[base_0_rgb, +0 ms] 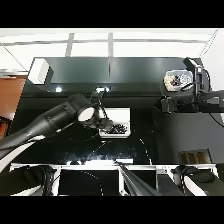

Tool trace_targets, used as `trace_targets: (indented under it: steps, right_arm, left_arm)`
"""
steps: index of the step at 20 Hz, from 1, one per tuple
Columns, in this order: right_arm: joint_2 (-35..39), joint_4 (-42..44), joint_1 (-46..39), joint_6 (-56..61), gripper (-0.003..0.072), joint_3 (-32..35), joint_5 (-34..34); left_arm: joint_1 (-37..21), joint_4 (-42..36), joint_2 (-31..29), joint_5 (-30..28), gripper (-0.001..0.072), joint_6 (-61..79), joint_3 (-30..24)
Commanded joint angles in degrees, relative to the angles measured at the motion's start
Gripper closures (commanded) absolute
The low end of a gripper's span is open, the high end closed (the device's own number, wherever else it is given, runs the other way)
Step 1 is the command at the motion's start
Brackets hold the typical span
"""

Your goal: Fold the box and place the chain.

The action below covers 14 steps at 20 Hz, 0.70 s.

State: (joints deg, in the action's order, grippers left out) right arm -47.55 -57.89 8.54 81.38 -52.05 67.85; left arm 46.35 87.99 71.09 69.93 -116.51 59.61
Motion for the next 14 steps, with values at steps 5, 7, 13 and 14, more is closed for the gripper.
trace_targets:
  steps: [5, 7, 13, 14]
  right_arm:
    - [0.5, -5.3, -0.7, 0.0, 0.0297, 0.0, -0.6]
    - [0.5, -5.4, -0.6, 0.0, 0.0297, 0.0, -1.4]
    - [0.5, -7.3, -0.6, -0.3, 0.0297, 0.0, -1.2]
    - [0.5, -7.3, -0.5, -0.3, 0.0297, 0.0, -1.0]
  left_arm:
    - [-29.0, -35.3, -14.4, -4.1, 0.0198, 56.0, -18.7]
    - [-34.8, -50.0, -13.9, -4.5, -0.0007, 81.2, -24.9]
    - [-31.3, -49.7, -11.8, -19.1, -0.0007, 121.7, -29.6]
    - [-30.2, -49.8, -10.6, -20.4, -0.0007, 124.2, -29.6]
